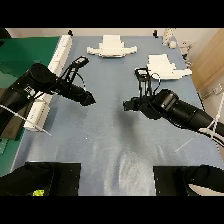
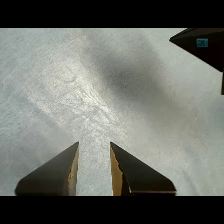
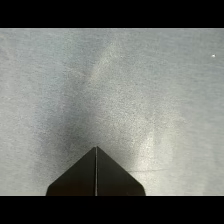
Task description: Fold the box.
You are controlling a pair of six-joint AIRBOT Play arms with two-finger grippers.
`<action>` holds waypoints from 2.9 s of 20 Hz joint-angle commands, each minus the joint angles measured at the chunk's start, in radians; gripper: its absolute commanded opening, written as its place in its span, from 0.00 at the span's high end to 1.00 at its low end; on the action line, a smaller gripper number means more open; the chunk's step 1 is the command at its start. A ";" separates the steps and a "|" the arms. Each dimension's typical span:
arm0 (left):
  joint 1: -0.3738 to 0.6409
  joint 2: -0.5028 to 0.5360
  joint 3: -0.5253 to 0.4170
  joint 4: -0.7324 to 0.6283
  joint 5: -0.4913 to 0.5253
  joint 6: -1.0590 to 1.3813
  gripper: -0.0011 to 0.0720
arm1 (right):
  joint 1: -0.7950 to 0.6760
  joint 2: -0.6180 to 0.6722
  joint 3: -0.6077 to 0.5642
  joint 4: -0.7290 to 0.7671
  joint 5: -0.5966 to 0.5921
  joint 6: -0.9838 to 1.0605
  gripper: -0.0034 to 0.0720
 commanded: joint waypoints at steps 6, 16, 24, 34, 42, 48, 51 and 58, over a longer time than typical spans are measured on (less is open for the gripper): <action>-0.001 0.000 0.000 0.000 0.000 0.000 0.58 | 0.000 0.000 0.001 0.000 0.000 0.000 0.95; -0.001 0.000 0.000 0.000 0.000 0.000 0.58 | -0.008 -0.011 0.004 -0.031 0.041 0.193 0.95; -0.001 0.000 0.000 0.000 0.000 0.000 0.58 | -0.046 -0.013 0.060 -0.105 0.082 0.221 0.95; -0.001 0.000 0.000 -0.001 0.000 0.000 0.58 | -0.713 -0.335 0.573 0.410 -0.212 -0.431 0.38; -0.001 0.000 0.000 -0.003 0.000 0.000 0.58 | -1.159 -0.729 0.924 0.830 -0.417 -0.488 0.37; -0.001 0.000 0.000 -0.003 0.000 0.000 0.58 | -1.123 -0.907 1.088 0.901 -0.423 -0.531 0.37; -0.001 0.000 0.000 -0.003 0.000 0.000 0.58 | -1.108 -0.984 1.158 0.959 -0.451 -0.531 0.37; -0.001 0.000 0.000 -0.003 0.000 0.000 0.58 | -1.101 -0.994 1.158 1.072 -0.452 -0.611 0.91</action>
